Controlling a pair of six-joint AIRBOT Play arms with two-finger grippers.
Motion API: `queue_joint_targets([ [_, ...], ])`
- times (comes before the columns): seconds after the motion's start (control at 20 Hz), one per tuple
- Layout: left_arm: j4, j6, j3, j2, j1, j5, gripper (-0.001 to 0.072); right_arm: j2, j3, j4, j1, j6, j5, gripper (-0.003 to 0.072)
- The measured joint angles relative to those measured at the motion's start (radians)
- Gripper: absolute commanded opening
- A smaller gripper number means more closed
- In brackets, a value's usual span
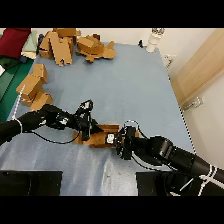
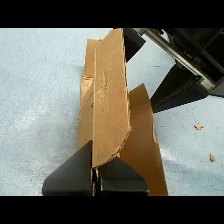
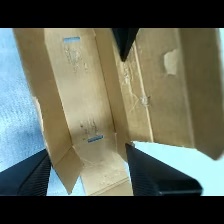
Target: Fold the box.
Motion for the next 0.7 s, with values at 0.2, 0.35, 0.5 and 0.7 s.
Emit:
queue_joint_targets([
  [0.2,-0.001,0.0,0.0,0.0,0.0,0.001,0.0013,0.0,0.018,-0.002,0.0,0.004,-0.002,0.072],
  [0.35,0.0,0.0,0.001,0.0,0.0,0.001,0.0013,0.0,0.03,-0.013,0.0,0.006,-0.006,0.072],
  [0.5,0.0,0.0,0.001,0.0,0.0,0.0,0.0013,0.0,0.035,-0.027,0.0,0.005,-0.015,0.072],
  [0.7,0.0,0.0,0.001,0.0,0.0,0.0,0.0013,0.0,0.036,-0.038,0.0,0.004,-0.026,0.072],
])
